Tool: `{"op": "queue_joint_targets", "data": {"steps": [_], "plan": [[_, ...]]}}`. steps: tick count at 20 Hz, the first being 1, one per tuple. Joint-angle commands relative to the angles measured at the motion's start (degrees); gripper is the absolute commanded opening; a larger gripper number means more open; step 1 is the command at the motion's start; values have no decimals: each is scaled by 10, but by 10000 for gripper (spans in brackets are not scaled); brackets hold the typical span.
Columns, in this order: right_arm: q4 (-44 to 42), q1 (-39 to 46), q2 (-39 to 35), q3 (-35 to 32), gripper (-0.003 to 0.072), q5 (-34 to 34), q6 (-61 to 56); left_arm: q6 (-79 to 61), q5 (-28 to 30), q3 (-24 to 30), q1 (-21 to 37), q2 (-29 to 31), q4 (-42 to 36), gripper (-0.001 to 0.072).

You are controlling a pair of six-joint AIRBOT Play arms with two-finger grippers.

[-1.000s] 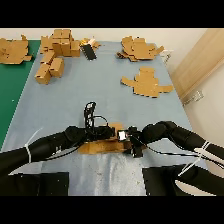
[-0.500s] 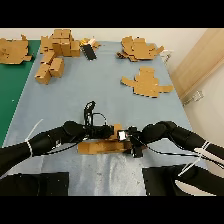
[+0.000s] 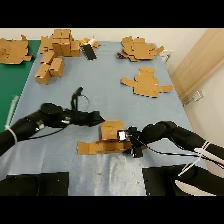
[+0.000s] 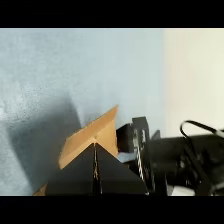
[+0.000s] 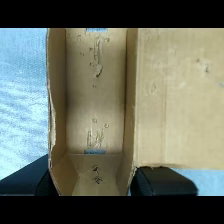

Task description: Fold the box.

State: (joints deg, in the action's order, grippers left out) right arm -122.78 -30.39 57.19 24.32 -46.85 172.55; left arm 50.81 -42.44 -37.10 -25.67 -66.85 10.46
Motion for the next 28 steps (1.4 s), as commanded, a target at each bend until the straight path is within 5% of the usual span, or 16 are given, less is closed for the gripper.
{"op": "queue_joint_targets", "data": {"steps": [1,3,6,12,14,15,22,28], "plan": [[0,-1,0,0,520,0,0,-192,-195,-1,101,26,4,9],[0,-1,0,0,520,0,0,-210,-223,6,106,46,62,7],[0,-1,0,0,520,0,0,-133,-162,31,53,99,239,6],[0,-1,0,0,520,0,0,-79,-76,69,-196,187,548,25],[0,-1,0,0,520,0,0,-37,-61,69,-229,184,630,660],[0,-1,0,0,520,0,0,-33,-50,69,-230,183,638,706],[0,-1,0,0,520,0,0,-32,101,69,-232,181,635,705],[0,-1,0,0,520,0,0,-19,107,76,-227,194,611,647]]}}
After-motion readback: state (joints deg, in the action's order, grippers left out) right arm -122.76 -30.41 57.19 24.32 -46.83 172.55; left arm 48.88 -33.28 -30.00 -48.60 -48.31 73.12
